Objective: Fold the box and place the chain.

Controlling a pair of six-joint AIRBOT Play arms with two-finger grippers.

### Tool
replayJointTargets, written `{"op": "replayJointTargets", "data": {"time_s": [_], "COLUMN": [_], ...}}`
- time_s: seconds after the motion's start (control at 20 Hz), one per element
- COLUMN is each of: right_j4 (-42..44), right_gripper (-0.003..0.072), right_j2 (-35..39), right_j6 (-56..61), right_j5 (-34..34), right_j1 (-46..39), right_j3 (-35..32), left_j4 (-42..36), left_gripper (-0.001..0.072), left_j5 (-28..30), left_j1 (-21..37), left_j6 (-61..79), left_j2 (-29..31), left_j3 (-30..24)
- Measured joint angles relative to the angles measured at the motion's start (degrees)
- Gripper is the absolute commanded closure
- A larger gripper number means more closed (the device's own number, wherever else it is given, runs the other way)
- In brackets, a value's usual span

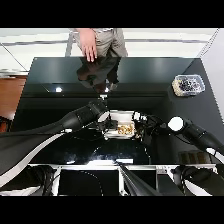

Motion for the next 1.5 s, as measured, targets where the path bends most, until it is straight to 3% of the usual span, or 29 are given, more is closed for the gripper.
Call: {"op": "replayJointTargets", "data": {"time_s": [0.15, 0.35, 0.6, 0.95, 1.2, 1.4, 1.45, 1.5], "right_j4": [-3.5, -7.5, 0.1, 14.9, 15.1, 13.7, 13.0, 12.6], "right_gripper": [0.0676, 0.0677, 0.0677, 0.0677, 0.0676, 0.0657, 0.0470, 0.0166], "right_j2": [3.5, 10.5, 15.2, 16.2, 14.6, 10.8, 9.6, 8.7], "right_j6": [9.1, 22.1, 32.7, 36.7, 37.9, 38.1, 38.0, 37.9], "right_j5": [3.4, 15.7, 27.8, 28.6, 28.7, 28.2, 28.0, 27.7], "right_j1": [-1.1, -3.7, -4.9, -5.2, -5.1, -5.1, -5.1, -5.1], "right_j3": [1.9, 8.6, 19.9, 28.3, 28.5, 24.0, 22.6, 21.4], "left_j4": [0.0, 0.0, 0.0, 0.0, 0.0, 0.0, 0.0, 0.0], "left_gripper": [0.0677, 0.0677, 0.0677, 0.0677, 0.0677, 0.0677, 0.0677, 0.0677], "left_j5": [0.0, 0.0, 0.0, 0.0, 0.0, 0.0, 0.0, 0.0], "left_j1": [0.0, 0.0, 0.0, 0.0, 0.0, 0.0, 0.0, 0.0], "left_j6": [0.0, 0.0, 0.0, 0.0, 0.0, 0.0, 0.0, 0.0], "left_j2": [0.0, 0.0, 0.0, 0.0, 0.0, 0.0, 0.0, 0.0], "left_j3": [0.0, 0.0, 0.0, 0.0, 0.0, 0.0, 0.0, 0.0]}}
